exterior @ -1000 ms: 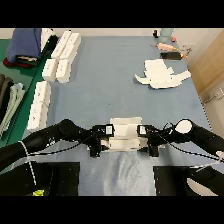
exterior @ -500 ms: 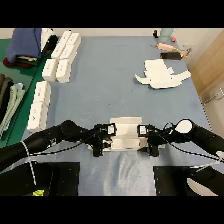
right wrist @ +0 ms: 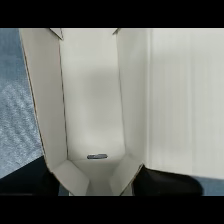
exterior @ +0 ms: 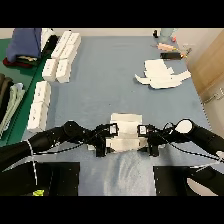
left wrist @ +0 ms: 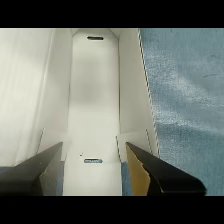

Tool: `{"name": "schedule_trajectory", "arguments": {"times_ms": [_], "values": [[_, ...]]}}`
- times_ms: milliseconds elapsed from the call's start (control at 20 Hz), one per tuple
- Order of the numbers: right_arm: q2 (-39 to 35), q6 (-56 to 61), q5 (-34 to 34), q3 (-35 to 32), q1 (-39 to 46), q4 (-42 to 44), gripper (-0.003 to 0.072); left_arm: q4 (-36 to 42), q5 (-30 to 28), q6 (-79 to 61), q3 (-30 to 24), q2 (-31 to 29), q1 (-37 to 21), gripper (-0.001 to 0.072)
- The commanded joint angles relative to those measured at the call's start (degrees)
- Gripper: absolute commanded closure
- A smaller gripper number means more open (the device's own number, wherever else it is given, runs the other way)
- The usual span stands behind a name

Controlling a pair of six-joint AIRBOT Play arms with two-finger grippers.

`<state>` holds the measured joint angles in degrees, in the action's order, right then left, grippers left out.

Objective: Fold the box.

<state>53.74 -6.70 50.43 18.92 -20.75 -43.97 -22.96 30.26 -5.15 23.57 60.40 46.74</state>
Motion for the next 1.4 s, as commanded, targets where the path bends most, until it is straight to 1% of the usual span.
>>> {"name": "schedule_trajectory", "arguments": {"times_ms": [0,150,200,250,300,350,450,500,600,700,800,850,900,950,1000,1050,1100,1150,1250,1350], "values": [[-0.02,0.13,0.07,0.0,-0.04,0.04,0.0158,0.24,0.2,0.11,0.0,0.33,0.09,0.0026],[-0.02,0.13,0.04,0.0,-0.04,0.04,0.0159,-0.46,0.2,1.86,0.0,0.28,0.0,0.0032],[-0.02,0.13,0.04,0.0,-0.04,0.04,0.0158,-1.49,0.24,4.55,0.0,0.17,0.0,0.0185],[-0.02,0.13,0.04,0.0,-0.04,0.04,0.0159,-3.45,0.48,7.78,0.0,-0.31,0.0,0.0476],[-0.02,0.13,0.04,0.0,-0.04,0.04,0.0158,-6.64,1.09,10.78,0.0,-1.2,0.0,0.0681],[-0.02,0.13,0.07,0.0,-0.04,0.04,0.0158,-10.8,1.64,15.23,0.0,-2.49,0.0,0.0692],[-0.02,0.13,0.04,0.0,-0.04,0.04,0.0159,-19.8,2.43,25.9,0.0,-5.77,-0.04,0.0692],[-0.02,0.13,0.04,0.0,-0.04,0.04,0.0159,-24.5,3.69,30.18,0.0,-7.93,-0.04,0.0692],[-0.02,0.13,0.04,0.0,-0.04,0.04,0.0159,-32.7,8.52,42.66,0.42,-13.81,-0.04,0.0692],[-0.02,0.13,0.07,0.0,-0.04,0.04,0.0159,-38.82,14.49,58.07,1.53,-20.65,-0.07,0.0692],[-0.02,0.13,0.04,0.0,-0.04,0.04,0.0159,-47.56,18.36,77.53,2.08,-27.52,-0.07,0.0693],[-0.02,0.13,0.07,0.0,-0.04,0.04,0.0158,-54.82,20.37,90.09,2.08,-30.71,-0.07,0.0693],[-0.02,0.13,0.04,0.0,-0.04,0.04,0.0159,-62.58,23.12,105.48,2.08,-33.2,-0.42,0.0692],[-0.02,0.13,0.04,0.0,-0.04,0.04,0.0159,-68.61,26.67,117.61,2.08,-34.86,-1.33,0.0692],[-0.02,0.13,0.04,0.0,-0.04,0.04,0.0159,-72.48,30.42,124.72,2.08,-35.87,-2.64,0.0692],[-0.02,0.13,0.04,0.0,-0.04,0.04,0.0159,-73.72,33.51,126.68,2.05,-36.15,-4.46,0.0692],[-0.02,0.13,0.04,0.0,-0.04,0.07,0.0158,-72.94,34.8,126.64,1.9,-35.74,-6.64,0.0692],[-0.02,0.13,0.04,0.0,-0.04,0.07,0.0159,-70.9,34.42,126.51,1.53,-34.84,-8.68,0.0692],[-0.02,0.13,0.04,0.0,-0.04,0.04,0.0159,-63.69,31.06,124.28,-0.02,-31.76,-12.41,0.0692],[-0.02,0.13,0.04,0.0,-0.04,0.04,0.0159,-52.87,24.39,118.75,-2.71,-28.06,-14.69,0.0693]]}}
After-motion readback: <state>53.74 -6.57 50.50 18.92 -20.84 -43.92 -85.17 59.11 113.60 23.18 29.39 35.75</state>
